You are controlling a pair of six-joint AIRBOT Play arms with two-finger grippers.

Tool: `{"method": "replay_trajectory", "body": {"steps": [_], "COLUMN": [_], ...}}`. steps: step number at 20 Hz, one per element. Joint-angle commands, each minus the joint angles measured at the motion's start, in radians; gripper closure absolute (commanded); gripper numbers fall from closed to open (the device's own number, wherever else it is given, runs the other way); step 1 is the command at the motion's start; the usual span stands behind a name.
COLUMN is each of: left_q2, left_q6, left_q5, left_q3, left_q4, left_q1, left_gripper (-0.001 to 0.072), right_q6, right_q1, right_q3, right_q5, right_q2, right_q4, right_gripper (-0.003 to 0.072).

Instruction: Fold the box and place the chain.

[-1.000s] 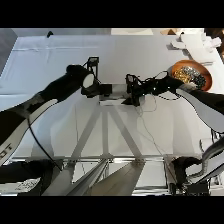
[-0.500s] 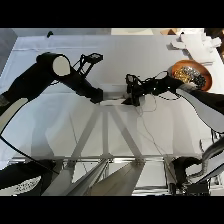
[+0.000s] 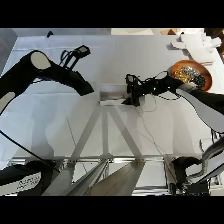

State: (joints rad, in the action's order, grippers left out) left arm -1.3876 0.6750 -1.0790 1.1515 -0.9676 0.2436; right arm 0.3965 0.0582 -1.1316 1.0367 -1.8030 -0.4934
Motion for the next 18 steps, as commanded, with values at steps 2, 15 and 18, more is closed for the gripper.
{"method": "replay_trajectory", "body": {"steps": [2, 15, 18], "left_q2": [-0.055, -0.287, -0.313], "left_q6": [-0.572, -1.246, -1.244], "left_q5": [0.052, -0.055, -0.055], "left_q3": [-0.068, -0.098, -0.098], "left_q4": [0.179, 0.523, 0.526], "left_q1": [-0.144, -0.148, -0.11], "left_gripper": [0.0106, -0.0002, -0.0002], "right_q6": [0.0, 0.0, 0.0], "right_q1": [0.001, 0.001, 0.001], "right_q3": [-0.001, -0.001, -0.001], "right_q5": [0.0, 0.0, 0.0], "right_q2": [0.0, 0.0, 0.0], "right_q4": [0.0, 0.0, 0.0], "right_gripper": [0.0228, 0.0228, 0.0228]}}
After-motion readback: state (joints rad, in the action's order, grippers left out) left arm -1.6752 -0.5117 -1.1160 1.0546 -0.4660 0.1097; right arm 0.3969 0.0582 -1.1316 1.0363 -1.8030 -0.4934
